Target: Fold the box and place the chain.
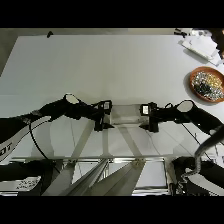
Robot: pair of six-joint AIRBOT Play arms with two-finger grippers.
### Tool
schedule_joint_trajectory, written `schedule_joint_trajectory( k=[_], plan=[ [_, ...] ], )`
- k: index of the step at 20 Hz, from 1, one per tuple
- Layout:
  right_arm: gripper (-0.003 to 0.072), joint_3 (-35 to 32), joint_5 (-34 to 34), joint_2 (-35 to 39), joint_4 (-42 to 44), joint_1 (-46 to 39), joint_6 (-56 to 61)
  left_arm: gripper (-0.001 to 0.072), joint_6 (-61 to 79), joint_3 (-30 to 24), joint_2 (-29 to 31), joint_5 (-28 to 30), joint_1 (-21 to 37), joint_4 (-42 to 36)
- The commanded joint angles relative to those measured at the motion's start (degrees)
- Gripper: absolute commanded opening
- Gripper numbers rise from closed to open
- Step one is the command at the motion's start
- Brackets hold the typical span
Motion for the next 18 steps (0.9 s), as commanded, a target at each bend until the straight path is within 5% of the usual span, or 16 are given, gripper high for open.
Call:
schedule_joint_trajectory(
  k=[1,5,13,18],
  plan=[
    [0.071,0.1,1.1,2.6,-14.5,0.0,12.7,0.0343,-0.1,0.1,0.4,1.1,0.1,0.2],
    [0.0702,0.1,2.9,5.4,-21.8,0.0,19.4,0.0329,-1.7,0.1,1.9,3.4,0.0,1.1],
    [0.0688,0.1,4.9,19.0,-21.7,0.0,20.6,0.033,-14.1,0.1,5.4,5.3,0.0,11.8],
    [0.0679,0.1,6.1,22.3,-8.3,0.0,19.0,0.033,-14.1,0.1,5.4,5.6,-0.2,11.8]
  ],
)
